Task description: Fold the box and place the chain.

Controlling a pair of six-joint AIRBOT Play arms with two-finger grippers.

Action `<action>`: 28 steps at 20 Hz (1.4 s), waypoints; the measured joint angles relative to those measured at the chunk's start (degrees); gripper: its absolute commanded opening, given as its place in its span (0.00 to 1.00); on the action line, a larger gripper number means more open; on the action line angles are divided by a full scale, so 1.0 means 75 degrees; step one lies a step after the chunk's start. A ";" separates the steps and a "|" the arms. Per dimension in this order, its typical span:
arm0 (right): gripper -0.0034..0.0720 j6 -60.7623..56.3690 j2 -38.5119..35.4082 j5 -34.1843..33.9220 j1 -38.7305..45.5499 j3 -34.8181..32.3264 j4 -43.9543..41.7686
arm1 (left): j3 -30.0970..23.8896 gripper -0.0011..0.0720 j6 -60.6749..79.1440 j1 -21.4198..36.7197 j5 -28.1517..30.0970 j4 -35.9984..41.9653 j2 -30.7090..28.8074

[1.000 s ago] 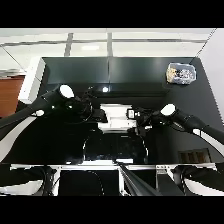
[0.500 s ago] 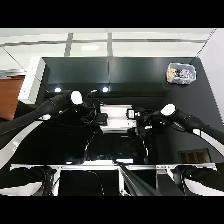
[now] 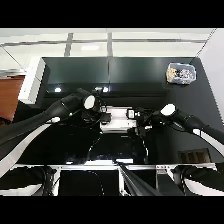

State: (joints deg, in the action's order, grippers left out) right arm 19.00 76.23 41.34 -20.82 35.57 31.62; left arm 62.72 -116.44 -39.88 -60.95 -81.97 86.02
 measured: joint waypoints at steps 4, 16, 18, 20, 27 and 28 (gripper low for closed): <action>0.69 0.0000 0.0000 -0.0003 0.0000 0.0000 -0.0003 | 0.0125 0.67 -0.1020 -0.0300 -0.0125 -0.0498 0.0099; 0.69 -0.0009 0.0000 -0.0003 0.0000 0.0000 -0.0006 | 0.0245 0.22 -0.2460 -0.0624 0.0009 -0.0396 0.0420; 0.69 -0.0020 0.0000 -0.0003 0.0000 0.0000 -0.0009 | 0.0259 0.05 -0.2500 -0.0624 -0.0029 -0.0408 0.0423; 0.69 0.0009 0.0000 -0.0015 0.0000 0.0006 0.0003 | 0.0268 0.05 -0.2471 -0.0629 -0.0041 -0.0446 0.0428; 0.69 0.0000 0.0000 -0.0012 0.0000 0.0000 -0.0015 | 0.0286 0.75 -0.2559 -0.0632 0.0163 -0.0297 0.0428; 0.69 0.0003 0.0000 -0.0003 0.0000 0.0000 -0.0015 | 0.0286 0.75 -0.2553 -0.0632 0.0131 -0.0309 0.0428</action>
